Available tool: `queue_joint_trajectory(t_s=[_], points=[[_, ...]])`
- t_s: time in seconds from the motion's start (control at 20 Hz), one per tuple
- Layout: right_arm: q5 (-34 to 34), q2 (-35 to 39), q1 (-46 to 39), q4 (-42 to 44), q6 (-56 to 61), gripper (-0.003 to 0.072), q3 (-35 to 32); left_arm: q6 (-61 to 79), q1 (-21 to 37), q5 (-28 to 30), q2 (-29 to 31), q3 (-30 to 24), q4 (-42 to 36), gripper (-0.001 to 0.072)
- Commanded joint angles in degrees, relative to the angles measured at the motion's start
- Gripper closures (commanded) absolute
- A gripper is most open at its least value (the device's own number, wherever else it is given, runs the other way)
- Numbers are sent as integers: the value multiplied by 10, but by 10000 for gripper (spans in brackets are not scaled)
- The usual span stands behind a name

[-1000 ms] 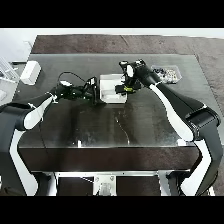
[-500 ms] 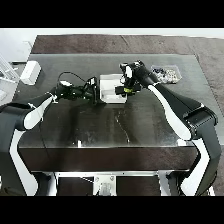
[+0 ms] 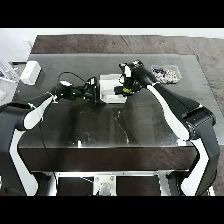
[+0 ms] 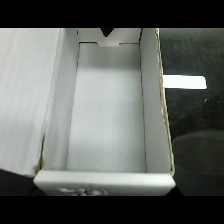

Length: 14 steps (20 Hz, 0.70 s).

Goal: Fold the box and place the chain.

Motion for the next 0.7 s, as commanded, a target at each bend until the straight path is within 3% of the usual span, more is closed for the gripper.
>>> queue_joint_trajectory(t_s=[0.0,0.1,0.15,0.65], points=[[5,-1,2,23,2,649,1,0,0,2,0,0,0,174],[21,-1,1,23,3,324,4,0,0,2,0,0,0,174],[24,-1,1,23,3,216,9,0,0,2,0,0,0,174],[17,84,-16,-12,-35,208,34,0,0,2,0,0,0,174]])
